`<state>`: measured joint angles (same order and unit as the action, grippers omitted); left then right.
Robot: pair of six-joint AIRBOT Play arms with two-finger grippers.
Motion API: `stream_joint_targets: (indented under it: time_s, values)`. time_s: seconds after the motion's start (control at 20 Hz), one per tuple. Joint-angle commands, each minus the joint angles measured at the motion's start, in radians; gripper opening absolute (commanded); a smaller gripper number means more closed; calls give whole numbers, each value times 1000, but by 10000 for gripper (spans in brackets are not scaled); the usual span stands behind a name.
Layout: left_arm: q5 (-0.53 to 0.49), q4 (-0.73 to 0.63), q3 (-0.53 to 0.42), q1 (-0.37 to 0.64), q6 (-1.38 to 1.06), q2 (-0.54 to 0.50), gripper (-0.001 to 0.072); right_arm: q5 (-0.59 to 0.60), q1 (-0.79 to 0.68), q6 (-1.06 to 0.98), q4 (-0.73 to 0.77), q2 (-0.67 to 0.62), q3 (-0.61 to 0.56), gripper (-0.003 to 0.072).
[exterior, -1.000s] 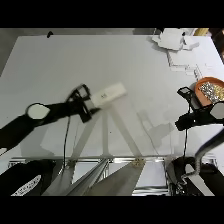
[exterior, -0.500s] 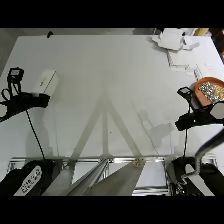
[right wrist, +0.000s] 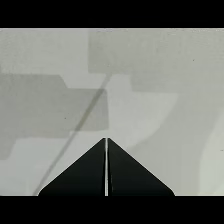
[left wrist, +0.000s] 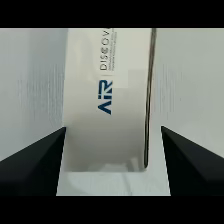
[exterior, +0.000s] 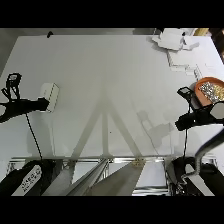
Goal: Fold the box and place the chain.
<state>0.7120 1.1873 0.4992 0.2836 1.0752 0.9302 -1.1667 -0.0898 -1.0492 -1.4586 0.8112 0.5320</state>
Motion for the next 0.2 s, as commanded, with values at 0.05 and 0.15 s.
stream_joint_targets:
  time_s: [0.05, 0.15]
  values:
    - [18, 7, 0, 1, 6, -94, 652, 0, -1, 0, 0, -1, -1, 13]
    - [18, 7, 0, 1, 6, -156, 652, 0, -1, 0, 0, -1, -1, 13]
